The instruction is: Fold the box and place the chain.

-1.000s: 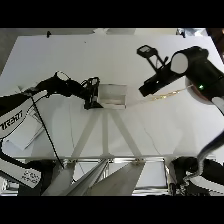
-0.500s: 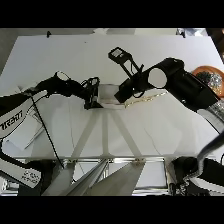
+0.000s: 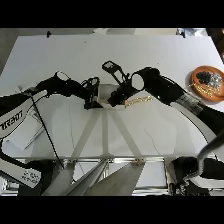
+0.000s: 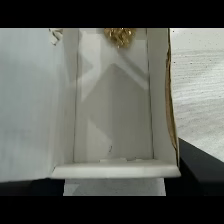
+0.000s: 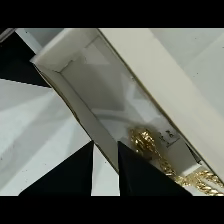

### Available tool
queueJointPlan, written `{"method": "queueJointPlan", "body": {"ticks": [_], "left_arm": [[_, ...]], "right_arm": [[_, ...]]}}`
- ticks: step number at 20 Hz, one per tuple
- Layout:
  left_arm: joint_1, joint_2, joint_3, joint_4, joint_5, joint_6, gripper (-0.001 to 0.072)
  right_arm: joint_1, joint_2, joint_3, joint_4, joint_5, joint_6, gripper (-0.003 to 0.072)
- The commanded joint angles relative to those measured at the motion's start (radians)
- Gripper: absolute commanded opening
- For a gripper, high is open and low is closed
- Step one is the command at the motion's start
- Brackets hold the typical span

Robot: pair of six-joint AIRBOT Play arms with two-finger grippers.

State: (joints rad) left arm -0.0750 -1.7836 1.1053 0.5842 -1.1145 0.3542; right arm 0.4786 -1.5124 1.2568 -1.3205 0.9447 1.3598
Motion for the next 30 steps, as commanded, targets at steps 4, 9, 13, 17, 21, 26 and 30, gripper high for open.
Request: {"method": "queueJointPlan", "body": {"ticks": [4,9,13,17,21,26,30], "left_arm": [[0.000,0.000,0.000,0.000,0.000,0.000,0.0335],[0.000,-0.001,0.000,0.000,0.000,0.000,0.0335],[0.000,0.000,0.000,0.000,0.000,0.000,0.0335],[0.000,0.000,0.000,0.000,0.000,0.000,0.0335],[0.000,0.000,0.000,0.000,0.000,0.000,0.0335],[0.000,0.000,0.000,0.000,0.000,0.000,0.0335],[0.000,0.000,0.000,0.000,0.000,0.000,0.0335]], "right_arm": [[-0.069,0.112,0.000,-0.272,0.097,-0.006,0.0239],[-0.404,0.264,0.000,-0.337,0.148,-0.003,0.0301],[-0.748,0.270,0.000,-0.336,0.143,-0.003,0.0484],[-0.981,0.207,0.000,-0.312,0.101,-0.008,0.0539],[-1.144,0.109,0.000,-0.248,0.032,-0.006,0.0554],[-1.210,-0.037,0.000,-0.209,-0.039,-0.006,0.0556],[-1.208,-0.141,0.000,-0.153,-0.069,-0.003,0.0557]]}}
